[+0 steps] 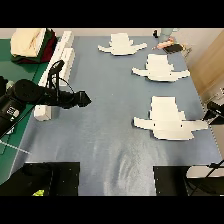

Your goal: Fold the box.

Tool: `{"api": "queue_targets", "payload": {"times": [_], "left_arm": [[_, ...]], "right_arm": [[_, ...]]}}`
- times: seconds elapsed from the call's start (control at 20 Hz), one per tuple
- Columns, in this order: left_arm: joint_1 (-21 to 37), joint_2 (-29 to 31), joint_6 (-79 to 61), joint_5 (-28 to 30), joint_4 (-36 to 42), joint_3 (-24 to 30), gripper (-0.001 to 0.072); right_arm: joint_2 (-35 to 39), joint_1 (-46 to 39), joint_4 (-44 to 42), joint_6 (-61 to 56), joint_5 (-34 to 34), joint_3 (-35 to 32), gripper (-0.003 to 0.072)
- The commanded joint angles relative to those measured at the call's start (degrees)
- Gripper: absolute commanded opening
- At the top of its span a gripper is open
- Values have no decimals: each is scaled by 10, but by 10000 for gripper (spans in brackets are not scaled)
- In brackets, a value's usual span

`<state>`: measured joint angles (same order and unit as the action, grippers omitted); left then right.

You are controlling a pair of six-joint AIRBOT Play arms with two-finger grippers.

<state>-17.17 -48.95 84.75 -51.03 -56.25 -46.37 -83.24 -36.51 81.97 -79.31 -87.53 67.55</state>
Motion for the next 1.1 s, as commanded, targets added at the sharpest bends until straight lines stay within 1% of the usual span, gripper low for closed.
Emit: {"api": "queue_targets", "payload": {"times": [0.0, 0.1, 0.2, 0.35, 0.5, 0.6, 0.65, 0.7, 0.75, 0.8, 0.9, 1.05], "left_arm": [[0, 0, 8, -2, 27, 0, 597], [0, 0, 16, -2, 27, 0, 597], [0, 0, 19, -2, 28, 0, 598], [0, 0, 35, -15, 28, 0, 598], [0, 0, 36, -31, 30, 0, 598], [0, 0, 36, -37, 34, 0, 597], [0, 0, 36, -37, 37, 0, 597], [0, 0, 36, -37, 37, 0, 598], [0, 0, 36, -37, 37, 0, 598], [1, 0, 36, -36, 37, 0, 597], [8, 0, 36, -38, 36, 0, 597], [48, 0, 20, -72, 35, 0, 597]], "right_arm": [[-22, -39, -25, 40, 24, -3, 383], [-27, -56, -37, 63, 24, -4, 384], [-47, -72, -85, 97, 16, -4, 384], [-83, -78, -163, 155, -18, -4, 383], [-103, -78, -202, 184, -47, -4, 379], [-102, -78, -257, 202, -74, -4, 331], [-102, -77, -289, 204, -85, -4, 330], [-102, -74, -314, 204, -95, -4, 245], [-102, -66, -334, 205, -107, -4, 89], [-102, -54, -348, 207, -118, -5, 3], [-96, -22, -378, 209, -115, -16, 1], [-45, 37, -436, 224, -66, -86, 0]]}}
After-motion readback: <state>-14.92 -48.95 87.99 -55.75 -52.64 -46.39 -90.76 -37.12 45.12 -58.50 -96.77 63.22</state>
